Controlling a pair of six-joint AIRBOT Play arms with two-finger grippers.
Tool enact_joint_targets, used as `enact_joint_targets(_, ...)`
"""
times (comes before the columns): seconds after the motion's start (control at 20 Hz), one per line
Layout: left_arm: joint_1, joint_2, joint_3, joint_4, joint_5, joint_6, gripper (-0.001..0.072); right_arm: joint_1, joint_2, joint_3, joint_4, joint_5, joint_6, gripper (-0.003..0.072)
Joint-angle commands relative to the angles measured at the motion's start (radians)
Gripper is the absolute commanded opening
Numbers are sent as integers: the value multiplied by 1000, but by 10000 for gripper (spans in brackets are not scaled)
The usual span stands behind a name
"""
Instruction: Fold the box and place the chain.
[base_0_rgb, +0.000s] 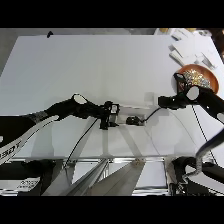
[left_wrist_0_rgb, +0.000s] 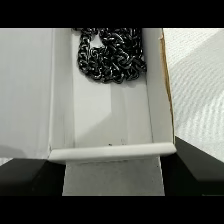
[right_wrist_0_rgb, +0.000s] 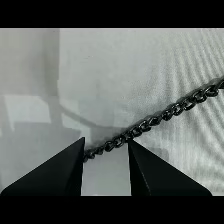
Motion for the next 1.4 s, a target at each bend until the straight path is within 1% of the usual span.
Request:
enact_joint_targets(0.0,0,0,0,0,0,0,149,0,-27,1,-3,-11,32,247)
enact_joint_targets(0.15,0,0,0,0,0,0,149,0,-27,1,-3,-2,31,19)
enact_joint_targets(0.25,0,0,0,0,0,0,149,0,-14,1,-3,42,0,19)
enact_joint_targets(0.35,0,0,0,0,0,0,149,0,28,1,-13,85,-33,19)
enact_joint_targets(0.5,0,0,0,0,0,0,149,0,94,1,-14,95,-32,18)
enact_joint_targets(0.6,0,0,0,0,0,0,149,0,114,1,-16,122,-32,18)
enact_joint_targets(0.7,0,0,0,0,0,0,149,0,114,1,-21,124,-32,26)
enact_joint_targets(0.8,0,0,0,0,0,0,149,0,107,1,-22,106,-8,228)
enact_joint_targets(0.95,0,0,0,0,0,0,149,0,70,1,-25,79,47,231)
enact_joint_targets(1.3,0,0,0,0,0,0,149,0,-21,1,-25,43,47,229)
enact_joint_targets(1.35,0,0,0,0,0,0,149,0,-32,1,-25,36,47,219)
